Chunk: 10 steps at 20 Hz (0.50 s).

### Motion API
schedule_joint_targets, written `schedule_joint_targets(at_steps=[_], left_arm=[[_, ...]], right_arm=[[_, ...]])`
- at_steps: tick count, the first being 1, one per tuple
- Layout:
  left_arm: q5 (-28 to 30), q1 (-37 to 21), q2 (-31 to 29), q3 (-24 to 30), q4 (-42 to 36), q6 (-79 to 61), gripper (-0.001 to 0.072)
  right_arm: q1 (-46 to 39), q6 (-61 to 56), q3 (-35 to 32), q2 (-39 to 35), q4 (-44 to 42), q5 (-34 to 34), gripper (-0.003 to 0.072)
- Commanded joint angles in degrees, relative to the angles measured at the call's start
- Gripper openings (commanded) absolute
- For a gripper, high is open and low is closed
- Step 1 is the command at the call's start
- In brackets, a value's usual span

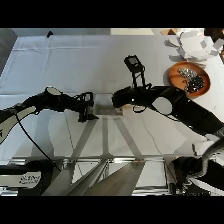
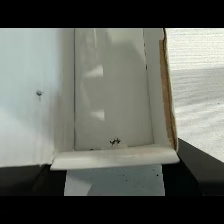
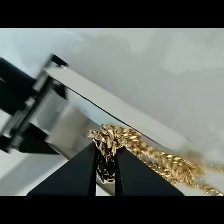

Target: Fold the box and place the chain.

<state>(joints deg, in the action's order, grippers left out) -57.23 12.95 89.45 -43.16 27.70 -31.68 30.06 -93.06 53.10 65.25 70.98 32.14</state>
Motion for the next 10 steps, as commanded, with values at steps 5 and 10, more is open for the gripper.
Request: schedule_joint_targets(at_steps=[5, 10], left_arm=[[0.00, 0.00, 0.00, 0.00, 0.02, 0.00, 0.0329], [0.00, 0.00, 0.00, 0.00, 0.02, 0.00, 0.0329]], right_arm=[[3.17, 5.35, 1.33, 5.09, -5.88, -0.98, 0.0004], [3.54, 6.10, 1.31, 10.47, -2.95, -0.94, 0.0006]])
